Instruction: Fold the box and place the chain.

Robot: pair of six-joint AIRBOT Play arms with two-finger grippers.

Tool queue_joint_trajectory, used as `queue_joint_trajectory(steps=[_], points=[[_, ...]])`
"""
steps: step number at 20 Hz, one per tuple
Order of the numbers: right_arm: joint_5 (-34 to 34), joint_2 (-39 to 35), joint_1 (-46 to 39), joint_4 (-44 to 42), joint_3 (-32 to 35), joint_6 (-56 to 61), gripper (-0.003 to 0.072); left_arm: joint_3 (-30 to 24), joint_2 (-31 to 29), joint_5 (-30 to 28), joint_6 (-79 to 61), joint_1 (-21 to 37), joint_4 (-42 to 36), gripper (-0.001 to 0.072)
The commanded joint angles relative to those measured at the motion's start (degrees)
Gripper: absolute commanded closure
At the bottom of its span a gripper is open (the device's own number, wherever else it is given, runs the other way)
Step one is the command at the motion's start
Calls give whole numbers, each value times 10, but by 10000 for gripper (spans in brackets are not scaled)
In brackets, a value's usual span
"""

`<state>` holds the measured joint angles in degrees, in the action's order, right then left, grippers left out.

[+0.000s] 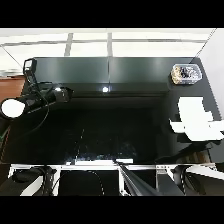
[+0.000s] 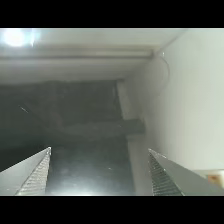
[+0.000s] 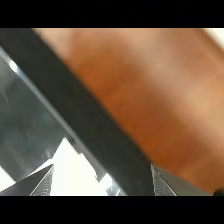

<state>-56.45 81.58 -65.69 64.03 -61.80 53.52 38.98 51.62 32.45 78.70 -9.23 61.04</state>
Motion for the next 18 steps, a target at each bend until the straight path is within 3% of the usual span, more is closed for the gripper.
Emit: queue_joint_trajectory(steps=[1, 9, 10, 12, 13, 14, 18], points=[[-83, 45, -18, -42, -11, -93, -34, 0, 29, 12, 0, 0, -38, 2], [-104, 52, 33, -34, -45, -119, -34, 0, 41, 13, -4, 1, -38, 3], [-112, 52, 38, -32, -45, -127, 62, 0, 41, 13, -5, 0, -38, 2], [-119, 52, 51, -5, -45, -133, 364, 0, 41, 12, -5, 1, -38, 2], [-120, 49, 58, 0, -45, -133, 585, 0, 41, 12, -5, 1, -38, 3], [-122, 44, 63, -1, -45, -133, 630, 0, 41, 11, -5, 0, -38, 3], [-136, 8, 86, -50, -34, -133, 673, 0, 40, 8, -5, 0, -39, 3]])
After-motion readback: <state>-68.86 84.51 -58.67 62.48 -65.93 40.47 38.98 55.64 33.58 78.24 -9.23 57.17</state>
